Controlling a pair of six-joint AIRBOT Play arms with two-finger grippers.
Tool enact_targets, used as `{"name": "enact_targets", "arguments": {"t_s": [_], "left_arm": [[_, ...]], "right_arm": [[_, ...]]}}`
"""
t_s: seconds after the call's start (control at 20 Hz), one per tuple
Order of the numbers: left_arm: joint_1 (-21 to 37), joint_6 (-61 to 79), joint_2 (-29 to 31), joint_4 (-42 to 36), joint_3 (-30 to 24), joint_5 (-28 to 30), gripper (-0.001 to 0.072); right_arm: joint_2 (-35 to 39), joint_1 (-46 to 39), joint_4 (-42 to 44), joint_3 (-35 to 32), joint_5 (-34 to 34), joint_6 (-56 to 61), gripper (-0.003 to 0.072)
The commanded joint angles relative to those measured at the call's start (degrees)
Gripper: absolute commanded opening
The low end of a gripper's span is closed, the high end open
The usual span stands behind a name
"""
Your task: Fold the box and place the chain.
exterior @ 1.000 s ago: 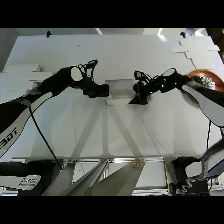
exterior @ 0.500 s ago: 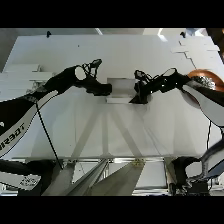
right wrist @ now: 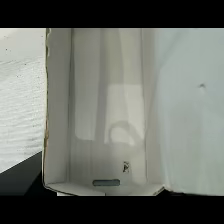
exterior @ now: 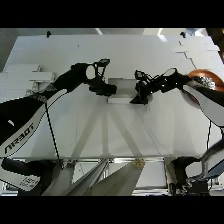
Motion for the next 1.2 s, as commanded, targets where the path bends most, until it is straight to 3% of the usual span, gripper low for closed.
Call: {"name": "enact_targets", "arguments": {"t_s": [0.0, 0.6, 0.65, 0.8, 0.85, 1.15], "left_arm": [[-1.1, -5.7, -0.5, 4.3, 0.4, -0.8, 0.0239], [-1.4, -16.6, -0.5, 9.4, 0.5, -4.2, 0.0212], [-1.5, -16.6, -0.5, 9.3, 0.5, -4.1, 0.0157], [-2.0, -16.5, -1.2, 7.2, 0.5, -3.3, 0.0118], [-2.3, -15.2, -1.8, 5.6, 0.5, -3.2, 0.0007], [-3.4, -12.2, -3.6, 2.0, 1.0, -2.4, 0.0011]], "right_arm": [[0.0, 0.1, 0.2, 0.0, -0.1, 0.3, 0.0501], [0.0, 0.1, 0.2, 0.0, -0.1, 0.3, 0.0501], [0.0, 0.1, 0.2, 0.0, -0.1, 0.3, 0.0501], [0.0, 0.1, 0.2, 0.0, -0.1, 0.3, 0.0501], [0.0, 0.1, 0.2, 0.0, -0.1, 0.3, 0.0501], [0.0, 0.1, 0.2, 0.0, -0.1, 0.3, 0.0501]]}}
